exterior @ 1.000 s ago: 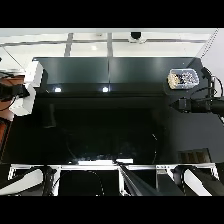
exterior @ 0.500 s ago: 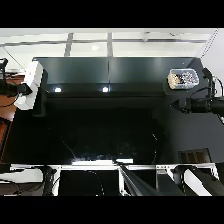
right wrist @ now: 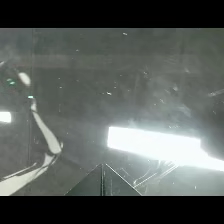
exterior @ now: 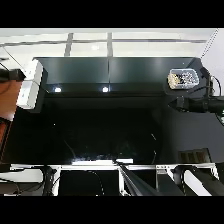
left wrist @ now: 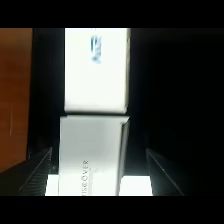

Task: Fold the box and place the chain.

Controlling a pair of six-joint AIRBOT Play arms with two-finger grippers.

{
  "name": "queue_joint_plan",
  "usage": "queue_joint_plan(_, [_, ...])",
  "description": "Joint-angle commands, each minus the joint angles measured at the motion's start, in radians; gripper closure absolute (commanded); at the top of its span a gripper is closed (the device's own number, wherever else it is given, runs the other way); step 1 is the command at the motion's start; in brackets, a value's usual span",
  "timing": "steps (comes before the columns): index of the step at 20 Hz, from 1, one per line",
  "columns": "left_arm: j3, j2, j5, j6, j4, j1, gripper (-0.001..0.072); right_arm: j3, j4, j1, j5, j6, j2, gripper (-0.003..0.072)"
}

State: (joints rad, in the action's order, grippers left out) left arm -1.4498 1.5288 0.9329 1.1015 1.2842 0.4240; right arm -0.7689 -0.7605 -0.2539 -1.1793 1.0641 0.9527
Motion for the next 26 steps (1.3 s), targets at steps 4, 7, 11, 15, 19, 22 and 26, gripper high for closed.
queue_joint_plan(4, [-0.110, -0.189, 0.272, 0.167, -0.150, -0.087, 0.0688, 0.000, -0.002, 0.183, 0.257, -0.059, 0.000, 0.0673])
queue_joint_plan(7, [0.040, -0.345, 0.226, 0.206, -0.140, -0.241, 0.0689, 0.001, -0.032, 0.241, 0.304, -0.101, 0.000, 0.0673])
queue_joint_plan(11, [0.534, -0.630, -0.154, 0.206, -0.129, -0.515, 0.0688, 0.022, -0.151, 0.282, 0.388, -0.100, 0.003, 0.0673])
queue_joint_plan(15, [0.889, -0.793, -0.371, 0.215, -0.103, -0.612, 0.0687, 0.132, -0.160, 0.283, 0.526, -0.100, 0.003, 0.0673])
queue_joint_plan(19, [0.906, -0.834, -0.375, 0.214, -0.089, -0.605, 0.0686, 0.140, -0.156, 0.283, 0.476, -0.100, 0.002, 0.0673])
queue_joint_plan(22, [0.906, -0.829, -0.375, 0.214, -0.089, -0.605, 0.0686, 0.140, -0.156, 0.283, 0.477, -0.100, 0.002, 0.0673])
queue_joint_plan(26, [0.906, -0.829, -0.375, 0.214, -0.089, -0.605, 0.0686, 0.140, -0.156, 0.283, 0.477, -0.100, 0.002, 0.0673])
